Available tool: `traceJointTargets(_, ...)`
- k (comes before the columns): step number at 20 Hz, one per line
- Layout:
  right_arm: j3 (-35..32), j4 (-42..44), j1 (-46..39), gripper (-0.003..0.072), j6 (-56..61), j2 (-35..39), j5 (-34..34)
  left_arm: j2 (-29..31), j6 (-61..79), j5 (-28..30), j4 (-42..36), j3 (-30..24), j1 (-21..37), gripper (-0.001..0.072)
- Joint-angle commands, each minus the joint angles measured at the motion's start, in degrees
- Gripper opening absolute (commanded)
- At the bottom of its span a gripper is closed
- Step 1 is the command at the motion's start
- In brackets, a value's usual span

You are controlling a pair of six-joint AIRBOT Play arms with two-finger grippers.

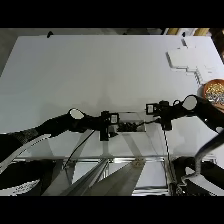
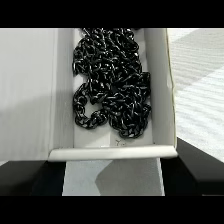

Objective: Fold the box and place the chain.

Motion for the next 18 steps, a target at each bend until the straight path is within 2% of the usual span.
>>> traceJointTargets(1, -1.3, 0.1, 0.1, 0.0219, -2.6, -0.2, 0.0, 0.0, 0.0, 0.0, 0.0, 0.0, 0.0, 0.0345)
traceJointTargets(5, -2.7, 0.2, 0.1, 0.0214, -2.7, -0.2, -2.9, 0.0, 0.0, 0.0, 0.0, 0.0, 0.0, 0.0345)
traceJointTargets(6, -3.0, 0.2, 0.1, 0.0136, -2.7, -0.2, -3.3, 0.0, 0.0, 0.0, 0.0, 0.0, 0.0, 0.0345)
traceJointTargets(7, -3.1, -0.1, 0.1, 0.0017, -2.7, -0.2, -3.3, 0.0, 0.0, 0.0, 0.0, 0.0, 0.0, 0.0345)
traceJointTargets(9, -3.1, 0.0, 0.1, 0.0021, -2.7, 0.5, -3.2, 0.0, 0.0, 0.0, 0.0, 0.0, 0.0, 0.0345)
traceJointTargets(12, -3.1, 0.5, 0.1, 0.0021, -1.6, 5.8, -1.1, 0.0, 0.0, 0.0, 0.0, 0.0, 0.0, 0.0345)
traceJointTargets(15, -3.1, 2.8, 0.1, 0.0021, -1.6, 15.1, 5.2, 0.0, 0.0, 0.0, 0.0, 0.0, 0.0, 0.0345)
traceJointTargets(18, -3.1, 9.9, 3.0, 0.0022, -1.6, 24.6, 9.8, 0.0, 0.0, 0.0, 0.0, 0.0, 0.0, 0.0345)
